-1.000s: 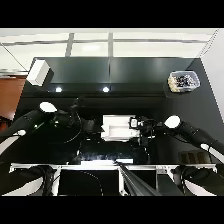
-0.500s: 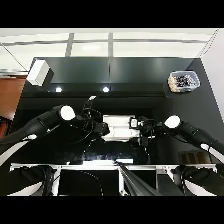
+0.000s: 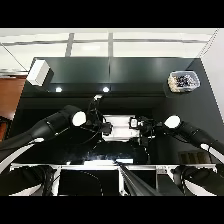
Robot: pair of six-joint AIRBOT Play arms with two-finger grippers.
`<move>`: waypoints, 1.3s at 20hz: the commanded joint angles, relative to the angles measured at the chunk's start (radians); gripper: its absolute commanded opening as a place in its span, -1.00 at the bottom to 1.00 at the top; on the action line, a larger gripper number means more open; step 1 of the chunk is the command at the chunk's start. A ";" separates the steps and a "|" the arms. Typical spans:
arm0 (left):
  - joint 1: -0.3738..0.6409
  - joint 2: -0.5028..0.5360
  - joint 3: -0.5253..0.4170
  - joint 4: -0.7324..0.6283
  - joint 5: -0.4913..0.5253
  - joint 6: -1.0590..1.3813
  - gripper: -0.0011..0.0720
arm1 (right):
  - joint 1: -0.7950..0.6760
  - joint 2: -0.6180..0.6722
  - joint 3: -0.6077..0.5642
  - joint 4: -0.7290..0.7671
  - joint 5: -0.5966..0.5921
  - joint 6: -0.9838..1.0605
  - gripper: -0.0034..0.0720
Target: Fold the box and place the chain.
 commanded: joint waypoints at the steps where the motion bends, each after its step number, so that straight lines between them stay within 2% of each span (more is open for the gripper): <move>1: -0.064 -0.055 0.079 0.167 -0.096 -0.218 0.32 | 0.000 0.000 0.000 0.000 0.000 0.000 0.38; 3: -0.079 -0.091 0.102 0.169 -0.131 -0.259 0.05 | 0.000 0.000 0.000 0.000 0.000 0.000 0.38; 4: -0.086 -0.105 0.109 0.170 -0.138 -0.276 0.01 | 0.000 0.000 0.000 0.000 0.000 0.000 0.38; 9: -0.093 -0.151 0.146 0.170 -0.187 -0.323 0.01 | 0.000 0.000 0.000 0.000 0.000 0.000 0.38; 14: -0.103 -0.171 0.171 0.181 -0.188 -0.385 -0.02 | 0.000 0.000 0.000 0.000 0.000 0.000 0.38; 16: -0.111 -0.200 0.192 0.182 -0.206 -0.384 -0.22 | 0.000 0.000 0.000 0.000 0.000 0.000 0.38; 20: -0.126 -0.227 0.225 0.222 -0.245 -0.398 -0.26 | 0.000 0.000 0.000 0.000 0.000 0.000 0.38; 21: -0.126 -0.227 0.226 0.225 -0.249 -0.403 -0.44 | 0.000 0.000 0.000 0.000 0.000 0.000 0.38; 23: -0.126 -0.227 0.227 0.225 -0.248 -0.403 -0.52 | 0.000 0.000 0.000 0.000 0.000 0.000 0.38; 26: -0.126 -0.227 0.230 0.222 -0.237 -0.403 -0.89 | 0.000 0.000 0.000 0.000 0.000 0.000 0.38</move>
